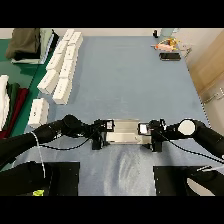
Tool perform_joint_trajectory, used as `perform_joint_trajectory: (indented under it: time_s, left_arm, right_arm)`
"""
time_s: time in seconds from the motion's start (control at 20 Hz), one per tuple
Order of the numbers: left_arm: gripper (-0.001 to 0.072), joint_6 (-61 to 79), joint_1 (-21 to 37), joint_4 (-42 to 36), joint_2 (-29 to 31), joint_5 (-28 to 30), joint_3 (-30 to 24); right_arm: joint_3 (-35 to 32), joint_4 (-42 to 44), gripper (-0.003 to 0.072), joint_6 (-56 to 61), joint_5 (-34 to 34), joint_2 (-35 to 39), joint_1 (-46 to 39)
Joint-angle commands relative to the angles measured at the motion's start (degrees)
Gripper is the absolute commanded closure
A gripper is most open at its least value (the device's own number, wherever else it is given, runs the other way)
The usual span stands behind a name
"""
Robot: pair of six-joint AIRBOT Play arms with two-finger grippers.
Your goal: Fold the box.
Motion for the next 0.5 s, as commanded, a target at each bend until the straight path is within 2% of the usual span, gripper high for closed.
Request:
perform_joint_trajectory:
  time_s: [0.0, 0.15, 0.25, 0.35, 0.45]
  left_arm:
    - [0.0244, 0.11, 0.0, 0.04, -0.02, -0.11, 0.07]
    - [0.0245, 0.11, -0.02, 0.04, -0.02, -0.11, 0.07]
    - [0.0245, 0.11, 0.0, 0.04, -0.02, -0.11, 0.07]
    - [0.0245, 0.09, 0.0, 0.04, -0.02, -0.11, 0.07]
    - [0.0245, 0.11, 0.0, 0.04, -0.02, -0.11, 0.07]
  right_arm:
    - [0.7, -4.2, 0.0009, 5.97, 3.43, 4.48, -0.04]
    - [1.7, -3.06, 0.0009, 7.19, 7.04, 8.94, -0.02]
    - [1.73, 6.21, 0.0011, 10.34, 9.05, 11.19, -0.02]
    - [1.73, 19.06, 0.0012, 24.65, 12.22, 12.31, -0.02]
    - [1.66, 27.21, 0.0012, 44.41, 13.31, 12.17, 0.07]
